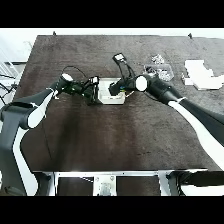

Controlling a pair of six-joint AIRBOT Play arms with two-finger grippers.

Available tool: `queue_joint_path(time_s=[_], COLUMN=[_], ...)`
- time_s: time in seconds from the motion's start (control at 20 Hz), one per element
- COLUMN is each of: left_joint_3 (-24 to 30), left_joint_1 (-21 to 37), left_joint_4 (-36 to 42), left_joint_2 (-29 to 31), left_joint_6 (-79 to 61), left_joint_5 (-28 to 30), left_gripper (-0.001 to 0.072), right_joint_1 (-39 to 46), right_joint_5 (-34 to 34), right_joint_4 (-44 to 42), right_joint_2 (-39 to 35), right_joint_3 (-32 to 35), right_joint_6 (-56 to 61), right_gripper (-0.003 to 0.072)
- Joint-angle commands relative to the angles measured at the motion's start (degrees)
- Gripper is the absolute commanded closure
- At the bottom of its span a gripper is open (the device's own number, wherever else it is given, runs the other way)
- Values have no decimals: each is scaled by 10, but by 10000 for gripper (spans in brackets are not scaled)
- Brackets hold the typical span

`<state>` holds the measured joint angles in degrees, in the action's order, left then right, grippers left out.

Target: Fold the box and place the chain.

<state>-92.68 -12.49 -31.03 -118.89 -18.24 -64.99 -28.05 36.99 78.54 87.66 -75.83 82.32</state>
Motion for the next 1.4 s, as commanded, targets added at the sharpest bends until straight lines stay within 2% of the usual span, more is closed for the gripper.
queue_joint_path(time_s=[0.0, 0.15, 0.35, 0.5, 0.75, 0.85, 1.0, 1.1, 1.15, 1.2, 1.35], left_joint_3=[0, 0, 0, 0, 0, 0, 0, 0, 0, 0, 0], left_joint_1=[0, 0, 0, 0, 0, 0, 0, 0, 0, 0, 0], left_joint_4=[0, 0, 0, 0, 0, 0, 0, 0, 0, 0, 0], left_joint_2=[0, 0, 0, 0, 0, 0, 0, 0, 0, 0, 0], left_joint_6=[0, 0, 0, 0, 0, 0, 0, 0, 0, 0, 0], left_joint_5=[0, 0, 0, 0, 0, 0, 0, 0, 0, 0, 0], left_gripper=[349, 349, 349, 349, 349, 349, 349, 349, 349, 349, 349], right_joint_1=[50, 142, 237, 246, 244, 244, 241, 241, 242, 242, 232], right_joint_5=[56, 48, -42, -94, -100, -100, -97, -96, -95, -93, -19], right_joint_4=[52, 53, -13, -47, -73, -91, -106, -105, -105, -104, -105], right_joint_2=[-57, -69, -13, 45, 138, 165, 198, 213, 213, 211, 143], right_joint_3=[12, 39, 59, 50, -24, -55, -92, -101, -101, -103, -105], right_joint_6=[3, 66, 120, 120, 116, 115, 115, 115, 86, 63, 35], right_gripper=[241, 246, 245, 244, 251, 329, 333, 514, 634, 678, 680])
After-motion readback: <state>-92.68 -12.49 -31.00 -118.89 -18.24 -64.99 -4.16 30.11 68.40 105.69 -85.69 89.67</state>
